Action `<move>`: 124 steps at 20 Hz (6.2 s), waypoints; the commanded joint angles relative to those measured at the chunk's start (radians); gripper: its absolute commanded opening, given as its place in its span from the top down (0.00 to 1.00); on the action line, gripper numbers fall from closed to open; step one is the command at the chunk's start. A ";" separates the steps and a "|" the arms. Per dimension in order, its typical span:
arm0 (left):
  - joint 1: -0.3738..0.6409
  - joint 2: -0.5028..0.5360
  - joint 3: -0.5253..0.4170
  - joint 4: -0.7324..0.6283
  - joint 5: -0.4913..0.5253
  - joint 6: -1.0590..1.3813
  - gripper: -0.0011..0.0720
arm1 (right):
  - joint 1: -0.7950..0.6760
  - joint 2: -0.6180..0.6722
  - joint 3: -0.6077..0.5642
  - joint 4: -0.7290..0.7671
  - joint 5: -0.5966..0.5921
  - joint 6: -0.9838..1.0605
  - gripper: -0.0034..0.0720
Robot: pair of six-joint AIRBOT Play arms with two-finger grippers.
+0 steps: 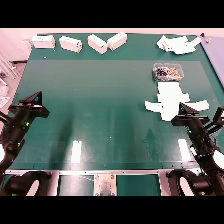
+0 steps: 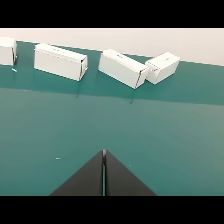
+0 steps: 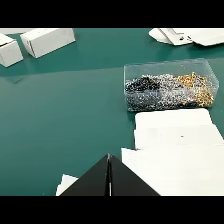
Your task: Fold the box and place the chain.
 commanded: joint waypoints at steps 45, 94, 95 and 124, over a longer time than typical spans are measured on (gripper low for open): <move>0.000 0.001 0.001 0.000 0.002 0.001 0.96 | -0.949 -1.762 1.797 -0.888 1.654 0.763 0.32; 0.000 0.001 0.001 0.000 0.001 0.001 0.96 | -0.716 -1.946 1.818 -0.799 1.802 0.751 0.95; 0.000 0.001 0.001 0.000 0.001 0.001 0.96 | -0.687 -1.935 1.805 -0.783 1.802 0.770 0.95; 0.000 0.001 0.001 0.000 0.002 0.000 0.96 | 0.000 -1.445 0.954 -0.413 0.949 0.603 0.96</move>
